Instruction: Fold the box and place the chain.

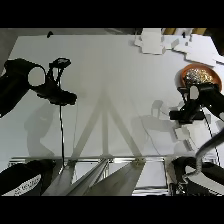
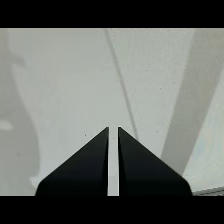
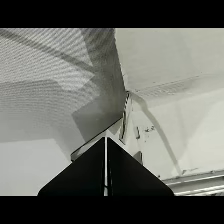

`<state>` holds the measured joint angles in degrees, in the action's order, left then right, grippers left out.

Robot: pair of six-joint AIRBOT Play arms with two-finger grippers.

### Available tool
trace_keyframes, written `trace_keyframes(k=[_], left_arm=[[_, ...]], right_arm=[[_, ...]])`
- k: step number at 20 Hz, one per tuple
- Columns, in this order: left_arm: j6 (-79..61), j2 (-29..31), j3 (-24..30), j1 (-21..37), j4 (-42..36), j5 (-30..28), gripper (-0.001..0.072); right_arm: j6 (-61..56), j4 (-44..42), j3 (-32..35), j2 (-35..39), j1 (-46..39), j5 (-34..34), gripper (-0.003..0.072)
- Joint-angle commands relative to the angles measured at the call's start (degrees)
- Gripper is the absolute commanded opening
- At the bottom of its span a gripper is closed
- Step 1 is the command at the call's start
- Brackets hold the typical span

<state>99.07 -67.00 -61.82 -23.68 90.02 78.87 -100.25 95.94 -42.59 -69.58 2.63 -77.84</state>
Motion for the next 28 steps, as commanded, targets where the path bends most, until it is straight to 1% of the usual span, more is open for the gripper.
trace_keyframes(k=[1, 16, 18, 20, 22, 23, 24, 25, 26, 27, 28], left_arm=[[-0.02, 0.04, 0.02, 0.02, 0.0, 0.0, 0.0071], [-0.02, 0.04, 0.02, 0.02, 0.0, -0.02, 0.0071], [-0.02, 0.04, 0.02, 0.02, 0.02, 0.0, 0.0071], [-0.02, 0.04, 0.02, 0.02, 0.0, -0.02, 0.0071], [-0.02, 0.04, 0.02, 0.02, 0.0, 0.0, 0.0071], [-0.02, 0.04, 0.04, 0.02, 0.0, -0.02, 0.0071], [-0.02, 0.04, 0.02, 0.02, 0.0, 0.0, 0.0071], [-0.02, 0.04, 0.02, 0.02, 0.0, 0.0, 0.0071], [-0.02, 0.04, 0.02, 0.02, 0.0, 0.0, 0.0071], [-0.02, 0.04, 0.02, 0.02, 0.0, 0.0, 0.0071], [-0.02, 0.04, 0.02, 0.02, 0.0, 0.0, 0.0071]], right_arm=[[-0.02, -0.02, -0.02, -0.04, -0.02, 0.0, 0.0018], [0.0, -0.07, -0.02, -0.04, -0.02, 0.31, 0.0018], [0.0, -0.37, -0.02, -0.04, -0.02, 2.47, 0.0018], [-0.04, -0.39, -0.02, -0.04, -0.02, 2.49, 0.0018], [-0.66, -1.64, -0.17, -0.07, -0.02, 7.08, 0.0018], [-0.5, -4.22, -0.79, -0.04, -0.02, 9.42, 0.0018], [0.79, -6.03, -2.01, -0.07, -0.02, 9.97, 0.0018], [3.52, -6.23, -3.98, -0.04, -0.02, 8.94, 0.0018], [6.32, -4.48, -5.99, -0.04, -0.02, 6.71, 0.0018], [7.87, -0.28, -8.09, -0.07, -0.02, 4.33, 0.0018], [8.13, 6.64, -10.01, -0.04, -0.02, 1.7, 0.0016]])
